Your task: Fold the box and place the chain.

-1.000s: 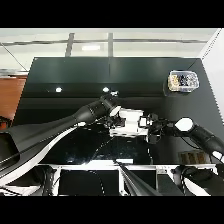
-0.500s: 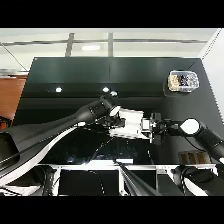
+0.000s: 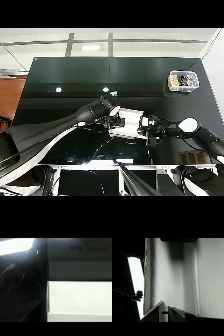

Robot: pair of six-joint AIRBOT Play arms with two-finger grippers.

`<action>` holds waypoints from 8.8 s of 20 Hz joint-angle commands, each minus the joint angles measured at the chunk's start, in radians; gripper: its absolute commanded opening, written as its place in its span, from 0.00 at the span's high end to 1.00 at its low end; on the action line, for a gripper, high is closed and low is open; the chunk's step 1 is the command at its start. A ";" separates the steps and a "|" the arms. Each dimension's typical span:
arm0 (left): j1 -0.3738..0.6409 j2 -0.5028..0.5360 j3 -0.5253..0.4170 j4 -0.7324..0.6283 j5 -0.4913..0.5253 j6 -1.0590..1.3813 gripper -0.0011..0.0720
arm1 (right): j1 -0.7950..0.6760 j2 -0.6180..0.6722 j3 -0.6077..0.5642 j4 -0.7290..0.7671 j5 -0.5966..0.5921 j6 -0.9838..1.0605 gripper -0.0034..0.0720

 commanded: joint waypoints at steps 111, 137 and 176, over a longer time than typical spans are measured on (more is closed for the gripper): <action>0.001 0.003 0.013 0.006 0.022 -0.034 0.94 | 0.317 -0.365 0.504 -0.793 0.306 2.297 0.55; 0.001 0.003 0.013 0.006 0.021 -0.034 0.94 | 0.315 -0.377 0.499 -0.795 0.312 2.301 0.93; 0.001 0.003 0.013 0.006 0.021 -0.034 0.94 | -0.504 -0.901 1.292 -0.660 0.303 2.227 0.24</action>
